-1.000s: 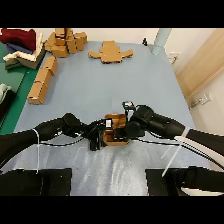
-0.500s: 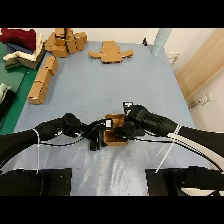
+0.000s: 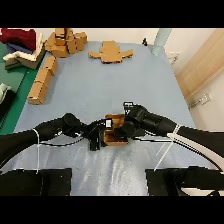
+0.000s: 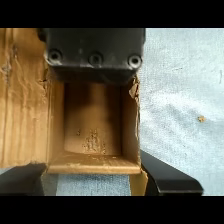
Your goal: Fold the box.
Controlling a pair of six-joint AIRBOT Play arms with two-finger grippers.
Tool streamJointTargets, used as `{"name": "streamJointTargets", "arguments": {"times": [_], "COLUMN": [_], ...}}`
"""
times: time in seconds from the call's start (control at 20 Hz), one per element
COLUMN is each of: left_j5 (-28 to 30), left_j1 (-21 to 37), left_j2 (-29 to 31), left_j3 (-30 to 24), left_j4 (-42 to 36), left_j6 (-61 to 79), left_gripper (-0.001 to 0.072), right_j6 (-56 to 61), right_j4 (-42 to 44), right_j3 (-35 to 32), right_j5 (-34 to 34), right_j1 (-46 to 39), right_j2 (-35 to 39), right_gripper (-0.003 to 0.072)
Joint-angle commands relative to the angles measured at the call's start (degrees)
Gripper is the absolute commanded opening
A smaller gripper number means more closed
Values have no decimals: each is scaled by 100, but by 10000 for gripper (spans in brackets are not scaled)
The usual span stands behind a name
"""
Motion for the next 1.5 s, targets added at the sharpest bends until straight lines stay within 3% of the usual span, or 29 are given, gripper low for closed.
{"name": "streamJointTargets", "arguments": {"times": [0.0, 0.05, 0.1, 0.25, 0.3, 0.35, 0.4, 0.5, 0.6, 0.65, 0.7, 0.95, 1.3, 1.35, 1.45], "left_j5": [0, 0, 0, 0, 0, 0, 0, 0, 0, 0, 0, 0, 0, 0, 0], "left_j1": [2, 2, 2, 2, 2, 2, 2, 2, 2, 2, 2, 2, 4, 2, 2], "left_j2": [0, 0, 0, 0, 0, 0, 0, 0, 0, 0, 0, 0, 0, 0, 0], "left_j3": [2, 2, 2, 2, 2, 2, 2, 2, 2, 2, 2, 2, 2, 2, 2], "left_j4": [2, 2, 2, 2, 2, 2, 2, 2, 2, 2, 2, 2, 2, 2, 2], "left_j6": [0, 0, 0, 0, 0, 0, 0, 0, 0, 0, 0, 0, 0, 0, 0], "left_gripper": [464, 464, 464, 464, 465, 464, 464, 464, 464, 464, 464, 464, 464, 464, 465], "right_j6": [-4, -4, -7, -4, -4, -4, -4, -11, -46, -48, -72, -308, -400, -566, -966], "right_j4": [22, 22, 22, 39, 39, 39, 46, 96, 114, 109, 107, 439, 151, 131, 46], "right_j3": [4, 4, 2, 2, 2, 2, 2, 2, 2, 4, 4, 85, 426, 426, 424], "right_j5": [15, 11, 11, 26, 35, 44, 55, 28, 35, 55, 87, -7, -914, -1023, -1163], "right_j1": [4, 4, 7, 7, 7, 7, 7, 4, 7, 7, 7, -7, -317, -426, -859], "right_j2": [9, 2, -2, -20, -20, -20, -20, -33, -35, -33, -28, 59, 1296, 1458, 1659], "right_gripper": [343, 198, 5, 10, 258, 436, 431, 6, 10, 217, 479, 493, 485, 421, 135]}}
